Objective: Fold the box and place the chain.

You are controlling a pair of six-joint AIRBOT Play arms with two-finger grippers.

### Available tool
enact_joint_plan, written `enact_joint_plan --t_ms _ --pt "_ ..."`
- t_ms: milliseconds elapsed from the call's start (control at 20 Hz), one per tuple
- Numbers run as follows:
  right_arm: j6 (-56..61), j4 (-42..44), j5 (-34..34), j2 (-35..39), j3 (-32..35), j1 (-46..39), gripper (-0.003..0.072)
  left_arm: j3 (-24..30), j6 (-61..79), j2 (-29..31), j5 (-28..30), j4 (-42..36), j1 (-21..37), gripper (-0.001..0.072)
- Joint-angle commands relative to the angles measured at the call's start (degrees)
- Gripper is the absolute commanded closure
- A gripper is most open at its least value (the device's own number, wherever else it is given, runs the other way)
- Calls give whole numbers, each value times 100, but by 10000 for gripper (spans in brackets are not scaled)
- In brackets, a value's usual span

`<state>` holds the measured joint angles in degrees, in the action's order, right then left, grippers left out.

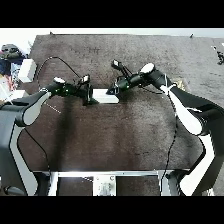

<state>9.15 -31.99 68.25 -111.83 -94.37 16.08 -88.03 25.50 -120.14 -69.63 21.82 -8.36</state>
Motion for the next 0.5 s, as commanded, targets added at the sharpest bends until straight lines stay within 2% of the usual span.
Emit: enact_joint_plan --t_ms 0,450 --pt "275 -299 203 -278 0 4 670 0 2 0 2 2 0 479" --pt "319 -317 37 -146 -13 7 671 0 2 0 0 2 0 479"
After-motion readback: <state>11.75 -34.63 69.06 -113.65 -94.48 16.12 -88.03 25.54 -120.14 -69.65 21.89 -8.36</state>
